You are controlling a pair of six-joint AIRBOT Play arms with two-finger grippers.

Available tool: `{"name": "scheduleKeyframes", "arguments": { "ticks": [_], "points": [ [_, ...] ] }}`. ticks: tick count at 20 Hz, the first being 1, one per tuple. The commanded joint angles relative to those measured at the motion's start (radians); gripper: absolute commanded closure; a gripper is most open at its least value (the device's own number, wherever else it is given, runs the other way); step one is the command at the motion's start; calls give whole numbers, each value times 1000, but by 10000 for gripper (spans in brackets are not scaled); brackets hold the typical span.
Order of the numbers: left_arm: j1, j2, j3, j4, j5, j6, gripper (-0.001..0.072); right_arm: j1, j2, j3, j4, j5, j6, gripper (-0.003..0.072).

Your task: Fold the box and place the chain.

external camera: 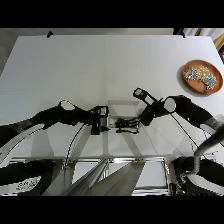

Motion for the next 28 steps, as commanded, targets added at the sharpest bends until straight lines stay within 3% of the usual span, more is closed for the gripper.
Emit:
{"name": "scheduleKeyframes", "arguments": {
  "ticks": [1,3,7,12,20,24,28],
  "points": [
    [1,1,0,0,0,0,570,10,-17,-1,-10,5,5,539],
    [1,1,0,0,0,0,570,10,-17,-1,-11,14,4,669],
    [1,1,0,0,0,0,570,10,24,4,-13,26,68,669],
    [1,1,0,0,0,0,570,10,167,4,-48,68,171,669],
    [1,1,0,0,0,0,570,54,565,4,-42,174,214,669],
    [1,1,0,0,0,0,570,156,695,5,7,142,212,668],
    [1,1,0,0,0,0,570,282,676,5,58,31,211,668]
  ]
}}
